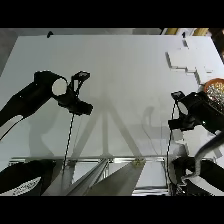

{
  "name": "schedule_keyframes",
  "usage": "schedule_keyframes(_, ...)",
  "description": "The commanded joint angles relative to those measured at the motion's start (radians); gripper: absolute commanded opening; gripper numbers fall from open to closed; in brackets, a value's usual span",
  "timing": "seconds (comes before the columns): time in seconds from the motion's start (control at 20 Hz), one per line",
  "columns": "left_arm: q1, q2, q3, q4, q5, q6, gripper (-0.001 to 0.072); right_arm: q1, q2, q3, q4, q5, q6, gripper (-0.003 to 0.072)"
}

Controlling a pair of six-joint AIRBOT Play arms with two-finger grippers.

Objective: Fold the box and place the chain.

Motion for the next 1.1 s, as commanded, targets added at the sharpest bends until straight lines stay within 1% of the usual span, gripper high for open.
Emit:
schedule_keyframes(0.0,-0.001,0.001,0.0,0.0,0.0,0.0,0.001,-0.001,-0.001,0.001,0.0,0.0,0.0,0.0022)
schedule_keyframes(0.65,-0.001,0.001,0.0,0.0,0.0,0.0,0.001,-0.001,-0.001,0.001,0.0,0.0,0.0,0.0022)
schedule_keyframes(0.7,-0.001,0.001,0.0,0.0,0.0,0.0,0.001,-0.001,-0.001,0.001,0.001,-0.024,0.001,0.0022)
schedule_keyframes(0.8,-0.001,0.001,0.0,0.0,0.0,0.0,0.001,-0.001,-0.001,0.001,0.0,-0.132,0.001,0.0022)
schedule_keyframes(0.85,-0.001,0.001,0.0,0.0,0.0,0.0,0.001,-0.001,-0.001,0.001,-0.001,-0.165,0.0,0.0022)
schedule_keyframes(0.95,-0.001,0.001,0.0,0.0,0.0,0.0,0.001,-0.001,-0.001,0.005,-0.055,-0.193,-0.02,0.0022)
schedule_keyframes(1.05,-0.001,0.001,0.0,0.0,0.0,0.0,0.001,-0.026,-0.001,0.032,-0.171,-0.119,-0.065,0.0019)
